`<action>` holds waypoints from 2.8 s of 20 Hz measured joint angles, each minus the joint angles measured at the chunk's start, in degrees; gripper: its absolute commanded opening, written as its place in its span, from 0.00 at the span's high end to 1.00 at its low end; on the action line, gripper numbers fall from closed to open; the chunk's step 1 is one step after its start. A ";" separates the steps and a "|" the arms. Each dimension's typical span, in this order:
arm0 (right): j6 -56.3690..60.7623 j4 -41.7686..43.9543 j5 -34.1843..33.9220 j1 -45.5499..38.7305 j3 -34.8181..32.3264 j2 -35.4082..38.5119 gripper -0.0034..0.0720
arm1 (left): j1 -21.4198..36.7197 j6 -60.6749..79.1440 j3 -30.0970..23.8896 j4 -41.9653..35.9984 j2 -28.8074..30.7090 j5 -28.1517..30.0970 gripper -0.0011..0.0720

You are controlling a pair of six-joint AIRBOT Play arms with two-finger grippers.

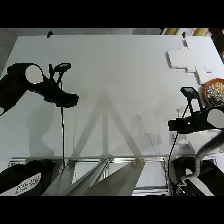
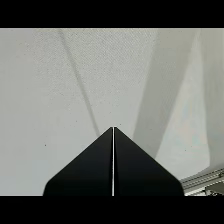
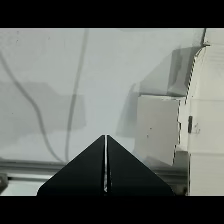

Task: Fold the box and place the chain.

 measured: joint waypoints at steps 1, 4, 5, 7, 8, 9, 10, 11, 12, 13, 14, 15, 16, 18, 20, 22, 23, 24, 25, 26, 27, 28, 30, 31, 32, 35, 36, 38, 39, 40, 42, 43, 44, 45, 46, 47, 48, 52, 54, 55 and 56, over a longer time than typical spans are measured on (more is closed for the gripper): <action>0.00 0.00 0.00 0.00 0.00 0.00 0.93 | 0.00 0.00 0.00 -0.02 0.00 0.02 0.97; 0.00 -0.13 -0.02 0.00 0.00 0.00 0.93 | 0.00 0.00 0.00 -0.02 0.00 0.02 0.97; 0.00 -0.17 -0.04 0.00 0.00 0.00 0.93 | 0.00 0.00 0.00 -0.02 0.00 0.00 0.97; -0.02 -0.17 -0.09 0.00 0.00 0.00 0.93 | 0.00 0.00 0.00 0.00 0.00 0.02 0.97; -0.02 -0.17 -0.31 0.00 0.00 0.00 0.93 | 0.00 0.00 0.00 0.00 0.00 0.00 0.97; -0.02 -0.17 -1.20 0.00 0.00 0.00 0.93 | 0.00 0.00 0.00 0.00 0.00 0.00 0.97; -0.02 -0.17 -2.54 0.00 0.00 0.00 0.93 | 0.00 0.00 0.00 0.00 0.00 0.02 0.97; 0.00 -0.17 -3.96 0.00 0.00 0.00 0.93 | 0.00 0.00 0.00 0.00 0.00 0.00 0.97; 0.04 -0.15 -5.20 0.00 0.00 0.00 0.93 | 0.00 0.00 0.00 0.00 0.00 0.02 0.97; 0.24 -0.15 -6.38 0.00 0.00 0.00 0.93 | 0.00 0.00 0.00 0.00 0.00 0.02 0.97; 0.35 -0.48 -7.45 -0.04 0.09 0.00 0.93 | 0.00 0.00 0.00 0.00 0.00 0.02 0.97; 0.44 -1.77 -7.98 -0.39 0.59 -0.13 0.93 | 0.00 0.00 0.00 0.00 0.00 0.02 0.97; 0.44 -4.11 -7.63 -1.31 1.42 -0.46 0.93 | 0.00 0.00 0.00 0.00 0.00 0.02 0.97; -1.49 -11.21 -4.98 -6.10 4.37 -1.64 0.93 | 0.00 0.00 0.00 0.00 0.00 0.02 0.97; -6.19 -17.92 -3.45 -14.32 7.26 -3.28 0.93 | 0.00 0.00 0.00 0.00 0.00 0.02 0.97; -8.83 -22.47 -5.25 -23.21 8.92 -5.11 0.93 | 0.00 0.00 0.00 0.02 0.00 0.00 0.97; -9.86 -23.93 -6.71 -27.54 9.46 -6.29 0.93 | 0.00 0.00 0.00 0.00 0.00 0.02 0.97; -10.82 -25.42 -8.09 -31.34 9.86 -7.72 0.83 | 0.00 0.02 0.00 -0.07 0.00 0.02 0.97; -11.23 -26.58 -8.96 -34.49 10.14 -9.38 0.44 | 0.00 0.00 0.00 0.00 0.00 0.00 0.97; -12.11 -27.21 -9.75 -36.81 10.34 -11.13 0.10 | 0.00 0.00 0.00 0.00 0.00 0.00 0.97; -13.11 -27.91 -10.03 -38.73 10.49 -13.11 0.12 | 0.00 0.00 0.00 -0.02 0.00 0.02 0.97; -14.38 -28.68 -10.05 -40.46 10.69 -15.47 0.13 | 0.00 0.00 0.00 -0.07 0.00 0.00 0.97; -16.55 -30.18 -9.46 -43.15 11.02 -20.11 0.13 | 0.00 0.00 0.00 0.00 0.00 0.02 0.97; -17.40 -31.01 -8.81 -44.37 11.17 -22.14 0.13 | 0.00 0.00 0.00 -0.07 0.00 0.00 0.97; -18.64 -31.74 -8.37 -45.68 11.26 -24.15 0.13 | 0.00 0.00 0.00 0.00 0.00 0.00 0.97; -22.14 -32.70 -7.76 -48.87 11.41 -28.35 0.27 | 0.00 0.00 0.00 -0.02 0.00 0.02 0.97; -23.50 -32.70 -7.78 -49.62 11.41 -29.38 0.27 | 0.00 0.00 0.00 -0.02 0.00 0.00 0.97; -25.99 -32.02 -8.72 -50.42 11.43 -30.73 0.39 | 0.00 0.00 0.00 -0.04 0.00 0.02 0.97; -26.77 -31.61 -9.42 -50.66 11.43 -31.15 0.44 | 0.00 0.00 0.00 -0.02 0.00 0.00 0.97; -27.50 -31.26 -10.12 -50.82 11.43 -31.45 0.45 | 0.00 0.00 0.00 -0.02 0.00 0.02 0.97; -28.50 -30.77 -11.21 -51.06 11.45 -32.00 0.52 | 0.00 0.00 0.00 -0.02 0.00 0.02 0.97; -28.76 -30.40 -11.47 -51.12 11.43 -32.37 0.54 | 0.00 0.00 0.00 -0.02 0.00 0.00 0.97; -28.94 -29.90 -11.47 -51.17 11.45 -32.79 0.60 | 0.00 0.02 0.00 -0.02 0.00 0.00 0.97; -29.03 -29.24 -11.41 -51.19 11.43 -33.20 0.70 | 0.00 0.02 0.00 -0.02 0.00 0.00 0.97; -29.09 -28.76 -11.17 -51.21 11.45 -33.48 0.84 | 0.00 0.00 0.00 -0.02 0.00 0.00 0.97; -29.09 -28.39 -10.58 -51.23 11.45 -33.70 0.90 | 0.00 0.00 0.00 -0.02 0.00 0.00 0.97; -29.09 -28.02 -9.79 -51.23 11.43 -33.77 0.91 | 0.00 0.02 0.00 -0.02 0.00 0.00 0.97; -28.24 -20.22 -7.26 -51.23 11.43 -30.84 0.93 | 0.00 0.00 0.00 -0.02 0.00 0.02 0.97; -29.22 -12.98 -6.12 -51.08 11.43 -27.76 0.93 | 0.00 0.02 0.00 -0.02 0.00 0.02 0.97; -30.03 -9.55 -5.46 -50.60 11.43 -25.92 0.93 | 0.00 0.00 0.00 -0.02 0.00 0.00 0.97; -30.53 -6.47 -4.83 -49.75 11.32 -24.13 0.93 | 0.00 0.00 0.00 -0.02 0.00 0.00 0.97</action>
